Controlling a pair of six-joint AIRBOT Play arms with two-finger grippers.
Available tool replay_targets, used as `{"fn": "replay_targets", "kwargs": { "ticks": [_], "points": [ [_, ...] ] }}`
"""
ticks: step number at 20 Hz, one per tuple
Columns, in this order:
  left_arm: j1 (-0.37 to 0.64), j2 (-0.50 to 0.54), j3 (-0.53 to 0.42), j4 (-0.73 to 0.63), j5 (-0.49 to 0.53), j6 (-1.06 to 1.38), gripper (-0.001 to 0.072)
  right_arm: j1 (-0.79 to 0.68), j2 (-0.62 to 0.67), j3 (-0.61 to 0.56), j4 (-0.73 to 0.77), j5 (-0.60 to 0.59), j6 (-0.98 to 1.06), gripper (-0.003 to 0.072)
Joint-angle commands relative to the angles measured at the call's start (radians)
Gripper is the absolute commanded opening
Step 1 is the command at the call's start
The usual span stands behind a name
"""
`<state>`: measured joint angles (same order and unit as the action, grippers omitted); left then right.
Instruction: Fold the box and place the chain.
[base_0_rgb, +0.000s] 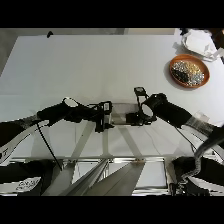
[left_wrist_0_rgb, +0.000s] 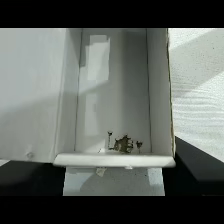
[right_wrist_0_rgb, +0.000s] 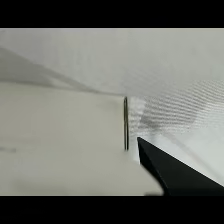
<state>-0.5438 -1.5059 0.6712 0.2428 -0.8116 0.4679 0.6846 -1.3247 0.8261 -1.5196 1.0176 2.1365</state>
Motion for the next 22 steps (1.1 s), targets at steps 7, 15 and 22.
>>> {"fn": "replay_targets", "kwargs": {
  "ticks": [7,15,22],
  "points": [
    [0.000,0.000,0.000,0.000,-0.002,-0.001,0.0325,-0.089,0.306,0.061,-0.184,0.186,-0.153,0.0476],
    [0.000,0.000,0.000,0.000,-0.001,-0.001,0.0325,-0.783,0.103,0.345,-0.167,0.004,-0.457,0.0387],
    [0.000,0.000,0.000,0.000,-0.001,-0.001,0.0326,-0.960,-0.222,0.463,-0.050,-0.166,-0.469,0.0312]
  ]
}}
